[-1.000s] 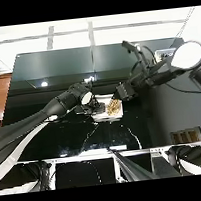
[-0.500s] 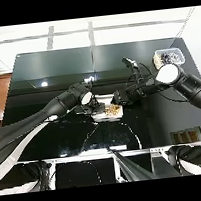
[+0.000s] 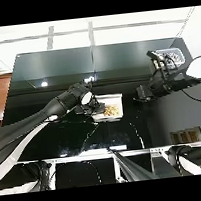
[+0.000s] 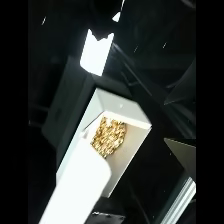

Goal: Fold the box and place the chain.

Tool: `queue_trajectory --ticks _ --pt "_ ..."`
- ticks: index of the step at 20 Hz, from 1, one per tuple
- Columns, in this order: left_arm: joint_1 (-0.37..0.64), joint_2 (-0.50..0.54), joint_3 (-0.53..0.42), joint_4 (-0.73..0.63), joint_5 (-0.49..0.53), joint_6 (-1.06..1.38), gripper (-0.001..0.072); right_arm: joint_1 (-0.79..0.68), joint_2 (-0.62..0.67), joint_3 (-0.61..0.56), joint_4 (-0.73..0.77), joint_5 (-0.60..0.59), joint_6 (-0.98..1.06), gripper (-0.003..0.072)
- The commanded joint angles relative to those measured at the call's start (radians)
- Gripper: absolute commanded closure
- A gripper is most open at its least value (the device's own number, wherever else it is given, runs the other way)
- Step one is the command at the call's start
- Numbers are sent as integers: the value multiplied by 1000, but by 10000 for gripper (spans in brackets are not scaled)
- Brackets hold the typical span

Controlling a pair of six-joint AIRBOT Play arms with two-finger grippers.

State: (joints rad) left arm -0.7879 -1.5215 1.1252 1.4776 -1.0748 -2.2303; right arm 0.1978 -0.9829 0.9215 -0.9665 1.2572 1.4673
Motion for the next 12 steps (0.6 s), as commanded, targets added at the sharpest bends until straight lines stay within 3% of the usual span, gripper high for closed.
queue_trajectory --ticks 1,2,3,4,5,9,12 --pt "2 0 3 -2 -8 1 683 -20 47 -1 -33 18 10 425" --pt "2 1 6 -4 -15 0 683 -13 47 -1 -29 9 12 425" --pt "2 6 19 -2 -29 0 624 -4 47 -1 -24 2 21 425" --pt "2 17 34 5 -34 0 417 6 47 -1 -13 1 20 425" --pt "-2 40 50 32 -32 0 260 15 47 -1 -14 0 19 425" --pt "-2 223 26 218 -93 117 239 18 47 -1 -21 -12 17 425" --pt "34 447 -128 337 -91 169 239 18 47 -1 -26 -17 17 425"
